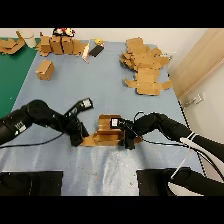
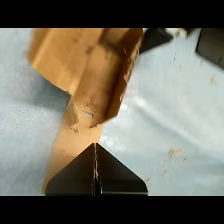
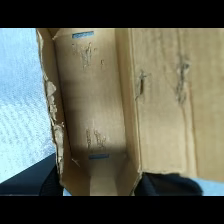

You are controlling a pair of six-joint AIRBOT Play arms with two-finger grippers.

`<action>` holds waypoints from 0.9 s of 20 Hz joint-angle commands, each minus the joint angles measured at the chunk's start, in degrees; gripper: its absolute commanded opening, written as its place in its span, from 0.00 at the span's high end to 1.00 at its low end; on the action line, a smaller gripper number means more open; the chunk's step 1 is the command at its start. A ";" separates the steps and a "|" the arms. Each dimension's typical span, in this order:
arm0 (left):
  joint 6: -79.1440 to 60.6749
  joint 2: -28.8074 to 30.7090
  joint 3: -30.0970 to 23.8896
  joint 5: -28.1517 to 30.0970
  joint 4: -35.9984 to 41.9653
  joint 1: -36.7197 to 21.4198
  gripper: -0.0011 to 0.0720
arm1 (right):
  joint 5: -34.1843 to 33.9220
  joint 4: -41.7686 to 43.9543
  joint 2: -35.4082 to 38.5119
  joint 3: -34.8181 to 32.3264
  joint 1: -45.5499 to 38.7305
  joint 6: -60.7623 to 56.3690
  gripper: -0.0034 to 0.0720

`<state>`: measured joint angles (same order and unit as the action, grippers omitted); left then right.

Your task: Fold the box.

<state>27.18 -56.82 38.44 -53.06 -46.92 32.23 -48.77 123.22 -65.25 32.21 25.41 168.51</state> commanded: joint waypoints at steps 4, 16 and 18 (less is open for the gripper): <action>-13.27 -1.16 -4.63 5.51 -3.48 3.39 0.03 | 0.04 0.00 -0.02 -0.02 0.04 0.00 0.29; -29.35 -9.05 -4.57 15.02 13.86 3.52 0.20 | 0.02 0.02 -0.02 -0.02 0.04 0.00 0.29; -29.40 -9.05 -4.57 15.02 13.90 3.52 0.43 | 0.02 0.00 -0.02 -0.02 0.04 0.00 0.29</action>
